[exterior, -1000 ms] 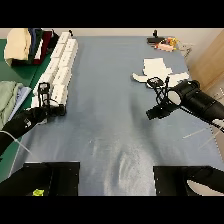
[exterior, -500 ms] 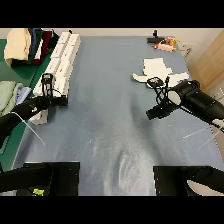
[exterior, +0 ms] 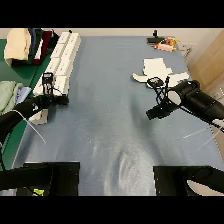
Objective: Fold the box.
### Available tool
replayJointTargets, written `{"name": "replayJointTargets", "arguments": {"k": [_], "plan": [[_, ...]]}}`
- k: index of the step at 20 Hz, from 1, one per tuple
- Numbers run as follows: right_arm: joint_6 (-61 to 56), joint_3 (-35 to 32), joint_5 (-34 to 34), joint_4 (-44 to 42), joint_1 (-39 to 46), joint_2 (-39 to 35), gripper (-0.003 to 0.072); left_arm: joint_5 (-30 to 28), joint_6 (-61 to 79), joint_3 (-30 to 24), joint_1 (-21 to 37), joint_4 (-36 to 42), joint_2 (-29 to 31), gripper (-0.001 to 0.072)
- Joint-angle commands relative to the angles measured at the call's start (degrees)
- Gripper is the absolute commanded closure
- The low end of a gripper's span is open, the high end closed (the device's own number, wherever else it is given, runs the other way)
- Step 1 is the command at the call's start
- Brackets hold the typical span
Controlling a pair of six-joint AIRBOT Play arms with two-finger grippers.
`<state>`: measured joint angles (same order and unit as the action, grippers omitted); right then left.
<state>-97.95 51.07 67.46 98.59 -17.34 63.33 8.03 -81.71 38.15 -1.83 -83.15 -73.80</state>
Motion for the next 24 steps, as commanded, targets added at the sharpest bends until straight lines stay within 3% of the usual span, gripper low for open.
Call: {"name": "replayJointTargets", "arguments": {"k": [1, 3, 5, 10, 15, 20, 21, 22, 23, 24], "plan": [[0.0, 0.0, 0.0, 0.0, 0.0, 0.0, 0.0683, -0.1, -0.4, 0.0, 0.0, 0.0, -0.1, 0.0184], [0.0, 0.0, 0.0, 0.0, 0.0, 0.0, 0.0683, -0.1, -0.4, 0.0, 0.0, 0.0, -0.5, 0.0180], [0.0, 0.0, 0.0, 0.0, 0.0, 0.0, 0.0683, 0.0, -0.4, 0.0, 0.0, 0.0, -1.2, 0.0038], [0.0, 0.0, 0.0, 0.0, 0.0, 0.0, 0.0683, 2.7, -0.3, 0.0, 0.1, 0.0, -1.4, 0.0037], [0.0, 0.0, 0.0, 0.0, 0.0, 0.0, 0.0683, 14.9, -0.2, 0.9, 0.9, -2.3, 6.3, 0.0036], [0.0, 0.0, 0.0, 0.0, 0.0, 0.0, 0.0683, 34.6, -0.5, 5.3, 1.1, -2.2, 17.2, 0.0051], [0.0, 0.0, 0.0, 0.0, 0.0, 0.0, 0.0683, 37.9, -0.4, 6.3, 1.1, 1.2, 18.8, 0.0184], [0.0, 0.0, 0.0, 0.0, 0.0, 0.0, 0.0683, 41.0, -0.3, 7.3, 1.1, 6.2, 20.2, 0.0466], [0.0, 0.0, 0.0, 0.0, 0.0, 0.0, 0.0683, 43.0, 0.4, 8.1, 0.7, 10.5, 21.2, 0.0677], [0.0, 0.0, 0.0, 0.0, 0.0, 0.0, 0.0683, 44.5, 2.9, 8.9, -0.5, 13.7, 21.8, 0.0693]]}}
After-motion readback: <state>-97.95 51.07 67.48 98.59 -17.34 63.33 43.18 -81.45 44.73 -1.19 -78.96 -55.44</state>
